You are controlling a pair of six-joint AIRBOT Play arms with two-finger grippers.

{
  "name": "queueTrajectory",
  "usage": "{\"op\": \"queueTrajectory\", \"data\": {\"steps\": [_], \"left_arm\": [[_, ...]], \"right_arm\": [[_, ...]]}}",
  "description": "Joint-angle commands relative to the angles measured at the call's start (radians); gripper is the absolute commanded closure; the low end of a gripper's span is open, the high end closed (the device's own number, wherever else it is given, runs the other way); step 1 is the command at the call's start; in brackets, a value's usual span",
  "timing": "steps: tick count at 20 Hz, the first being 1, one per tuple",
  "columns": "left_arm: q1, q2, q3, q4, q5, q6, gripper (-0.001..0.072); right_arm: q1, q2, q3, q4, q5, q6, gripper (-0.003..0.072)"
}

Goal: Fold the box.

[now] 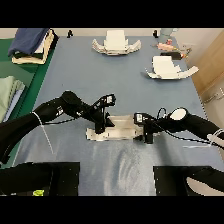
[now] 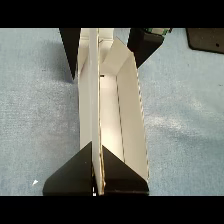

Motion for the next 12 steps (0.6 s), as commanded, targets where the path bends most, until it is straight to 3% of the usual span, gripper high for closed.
{"op": "queueTrajectory", "data": {"steps": [1, 4, 6, 12], "left_arm": [[0.0, 0.0, 0.001, 0.0, 0.0, 0.0, 0.0691], [0.0, 0.0, 0.001, 0.0, 0.0, 0.0, 0.0691], [0.0, 0.0, 0.001, 0.0, 0.0, 0.0, 0.0691], [0.0, 0.0, 0.001, 0.0, 0.0, 0.0, 0.0691]], "right_arm": [[0.0, -0.011, -0.001, 0.005, 0.006, -0.001, 0.0041], [0.002, -0.013, -0.001, 0.023, 0.006, -0.019, 0.0042], [0.002, -0.013, -0.002, 0.023, 0.015, -0.018, 0.0104], [0.003, -0.011, -0.032, 0.023, 0.014, -0.019, 0.0104]]}}
